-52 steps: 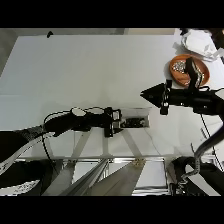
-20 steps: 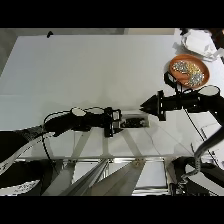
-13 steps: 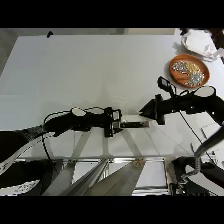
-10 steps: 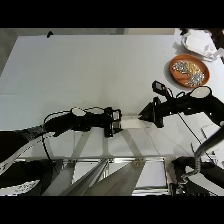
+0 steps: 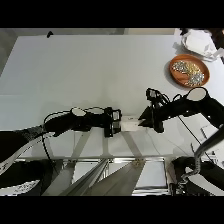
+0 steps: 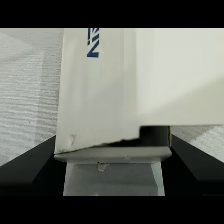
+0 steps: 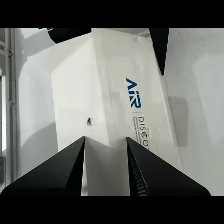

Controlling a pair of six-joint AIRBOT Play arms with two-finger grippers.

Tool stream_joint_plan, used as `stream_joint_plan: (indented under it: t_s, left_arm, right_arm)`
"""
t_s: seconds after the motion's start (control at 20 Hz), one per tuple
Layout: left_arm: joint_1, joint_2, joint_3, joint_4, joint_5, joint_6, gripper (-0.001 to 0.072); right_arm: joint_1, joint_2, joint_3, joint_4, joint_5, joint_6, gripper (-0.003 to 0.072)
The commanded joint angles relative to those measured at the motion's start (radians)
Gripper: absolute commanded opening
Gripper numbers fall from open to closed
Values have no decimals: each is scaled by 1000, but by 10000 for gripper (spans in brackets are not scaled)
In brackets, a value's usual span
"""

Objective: Fold the box and place the chain.

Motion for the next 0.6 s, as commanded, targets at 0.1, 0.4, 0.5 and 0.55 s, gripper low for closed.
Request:
stream_joint_plan:
  t_s: [0.1, 0.4, 0.5, 0.55]
  left_arm:
    - [0, 0, 0, 0, 0, 0, 274]
    - [0, 0, 0, 0, 0, 0, 274]
    - [0, 0, 0, 0, 0, 0, 274]
    - [0, 0, 0, 0, 0, 0, 274]
  right_arm:
    - [5, 87, 0, -91, -33, 1, 300]
    - [6, 87, -46, -123, -98, 26, 292]
    - [6, 87, -58, -124, -110, 23, 290]
    - [6, 87, -58, -122, -112, 23, 290]
